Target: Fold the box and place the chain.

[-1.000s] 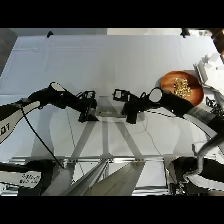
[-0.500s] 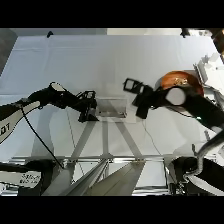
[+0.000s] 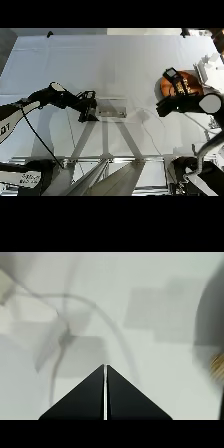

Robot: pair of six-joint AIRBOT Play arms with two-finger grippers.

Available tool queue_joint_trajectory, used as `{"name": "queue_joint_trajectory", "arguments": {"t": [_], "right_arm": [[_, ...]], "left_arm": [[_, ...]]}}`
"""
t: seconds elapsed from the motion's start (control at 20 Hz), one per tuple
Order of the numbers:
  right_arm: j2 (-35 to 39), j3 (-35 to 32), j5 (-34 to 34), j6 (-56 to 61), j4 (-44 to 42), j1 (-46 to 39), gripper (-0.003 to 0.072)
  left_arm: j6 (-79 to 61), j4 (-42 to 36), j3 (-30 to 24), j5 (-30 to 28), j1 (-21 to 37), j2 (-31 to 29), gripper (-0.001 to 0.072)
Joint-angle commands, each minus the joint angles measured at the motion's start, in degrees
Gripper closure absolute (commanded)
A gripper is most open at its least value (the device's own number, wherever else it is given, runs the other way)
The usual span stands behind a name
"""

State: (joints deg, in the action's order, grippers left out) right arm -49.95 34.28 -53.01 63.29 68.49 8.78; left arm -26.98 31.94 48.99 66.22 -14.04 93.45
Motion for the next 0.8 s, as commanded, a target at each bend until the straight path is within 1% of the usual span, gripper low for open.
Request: {"name": "queue_joint_trajectory", "arguments": {"t": [0.0, 0.05, 0.15, 0.25, 0.35, 0.4, 0.45, 0.65, 0.75], "right_arm": [[-2.6, -7.2, 2.6, 5.2, -8.9, -2.0, 0.0675], [-4.5, -8.0, 4.4, 4.9, -13.3, -2.0, 0.0675], [-9.0, -8.2, 5.9, 1.8, -19.8, -2.0, 0.0676], [-13.7, -8.2, 6.9, 0.2, -24.1, -2.0, 0.0676], [-17.6, -8.2, 6.1, -6.4, -31.5, -2.0, 0.0676], [-19.0, -8.2, 5.2, -10.3, -36.5, -1.8, 0.0677], [-19.9, -8.2, 5.2, -12.2, -39.6, -1.3, 0.0677], [-22.4, -8.2, 6.2, -12.7, -42.0, 2.1, 0.0677], [-23.4, -8.2, 5.8, -15.5, -45.2, 3.6, 0.0677]], "left_arm": [[0.0, 0.0, 0.0, 0.0, 0.0, 0.0, 0.0556], [0.0, 0.0, 0.0, 0.0, 0.0, 0.0, 0.0556], [0.0, 0.0, 0.0, 0.0, 0.0, 0.0, 0.0556], [0.0, 0.0, 0.0, 0.0, 0.0, 0.0, 0.0556], [0.0, 0.0, 0.0, 0.0, 0.0, 0.0, 0.0556], [0.0, 0.0, 0.0, 0.0, 0.0, 0.0, 0.0556], [0.0, 0.0, 0.0, 0.0, 0.0, 0.0, 0.0556], [0.0, 0.0, 0.0, 0.0, 0.0, 0.0, 0.0556], [0.0, 0.0, 0.0, 0.0, 0.0, 0.0, 0.0556]]}}
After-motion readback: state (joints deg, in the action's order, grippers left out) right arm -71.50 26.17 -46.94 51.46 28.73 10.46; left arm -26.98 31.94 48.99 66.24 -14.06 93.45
